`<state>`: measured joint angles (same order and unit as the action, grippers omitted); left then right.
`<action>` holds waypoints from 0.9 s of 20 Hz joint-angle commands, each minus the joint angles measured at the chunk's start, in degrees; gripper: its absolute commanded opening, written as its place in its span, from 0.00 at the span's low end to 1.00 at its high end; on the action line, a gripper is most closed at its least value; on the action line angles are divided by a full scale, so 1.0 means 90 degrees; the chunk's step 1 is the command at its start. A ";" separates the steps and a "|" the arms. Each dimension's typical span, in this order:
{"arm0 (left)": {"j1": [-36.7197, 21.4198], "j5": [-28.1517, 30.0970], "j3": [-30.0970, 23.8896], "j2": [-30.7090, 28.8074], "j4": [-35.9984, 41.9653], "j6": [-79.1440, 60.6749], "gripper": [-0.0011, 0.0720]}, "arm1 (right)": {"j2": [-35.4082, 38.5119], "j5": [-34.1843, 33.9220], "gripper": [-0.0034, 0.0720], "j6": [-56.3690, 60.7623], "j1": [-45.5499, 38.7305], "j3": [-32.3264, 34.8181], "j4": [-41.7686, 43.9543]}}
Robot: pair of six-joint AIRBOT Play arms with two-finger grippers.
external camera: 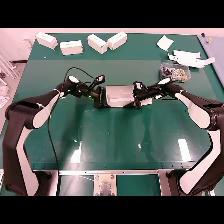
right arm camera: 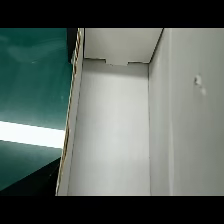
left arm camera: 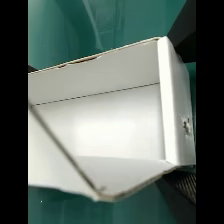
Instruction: Fold the box and place the chain.
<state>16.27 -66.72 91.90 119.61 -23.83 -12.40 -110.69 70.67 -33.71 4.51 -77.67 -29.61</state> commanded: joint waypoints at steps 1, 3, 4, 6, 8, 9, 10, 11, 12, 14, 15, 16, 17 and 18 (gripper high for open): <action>0.0041 0.0075 0.0012 0.0005 0.0051 -0.0056 0.98 | 0.0005 -0.0012 0.81 0.0007 0.0005 0.0000 0.0007; 0.0104 0.0155 0.0012 0.0005 0.0092 -0.0015 0.98 | 0.0005 -0.0012 0.81 0.0007 0.0005 0.0000 0.0007; 0.0104 0.0182 0.0012 0.0005 0.0121 -0.0007 0.98 | 0.0005 -0.0012 0.81 0.0007 0.0005 0.0000 0.0007; 0.0104 0.0175 0.0012 0.0005 0.0126 -0.0002 0.98 | 0.0005 -0.0012 0.81 0.0007 0.0005 0.0000 0.0007; 0.0104 0.0163 0.0012 0.0005 0.0126 -0.0005 0.97 | 0.0005 -0.0012 0.81 0.0007 0.0005 0.0000 0.0007; 0.0104 0.0165 0.0012 0.0005 0.0124 0.0005 0.96 | 0.0005 -0.0012 0.81 0.0007 0.0005 0.0000 0.0007; 0.0104 0.0126 0.0010 0.0007 0.0121 0.0007 0.91 | 0.0005 -0.0012 0.81 0.0007 0.0005 0.0000 0.0007; 0.0104 0.0073 0.0005 0.0007 0.0102 0.0027 0.85 | 0.0005 -0.0012 0.81 0.0007 0.0005 0.0000 0.0007; 0.0104 0.0007 0.0005 0.0015 0.0097 0.0046 0.78 | 0.0005 -0.0012 0.81 0.0007 0.0005 0.0000 0.0007; 0.0104 0.0012 0.0005 0.0017 0.0097 0.0092 0.78 | 0.0005 -0.0012 0.81 0.0007 0.0005 0.0000 0.0007; 0.0104 0.0012 0.0005 0.0017 0.0097 0.0087 0.78 | 0.0005 -0.0012 0.81 0.0007 0.0005 0.0000 0.0007; 0.0104 0.0002 0.0005 0.0017 0.0095 0.0090 0.78 | 0.0005 -0.0012 0.81 0.0007 0.0005 0.0000 0.0007; 0.0104 0.0007 0.0005 0.0017 0.0095 0.0092 0.78 | 0.0005 -0.0012 0.81 0.0007 0.0005 0.0000 0.0007; 0.0104 0.0007 0.0005 0.0017 0.0083 0.0112 0.78 | 0.0005 -0.0012 0.81 0.0007 0.0005 0.0000 0.0007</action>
<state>17.17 -66.04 91.96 119.72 -22.81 -11.66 -110.69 70.59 -33.56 4.49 -77.67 -29.52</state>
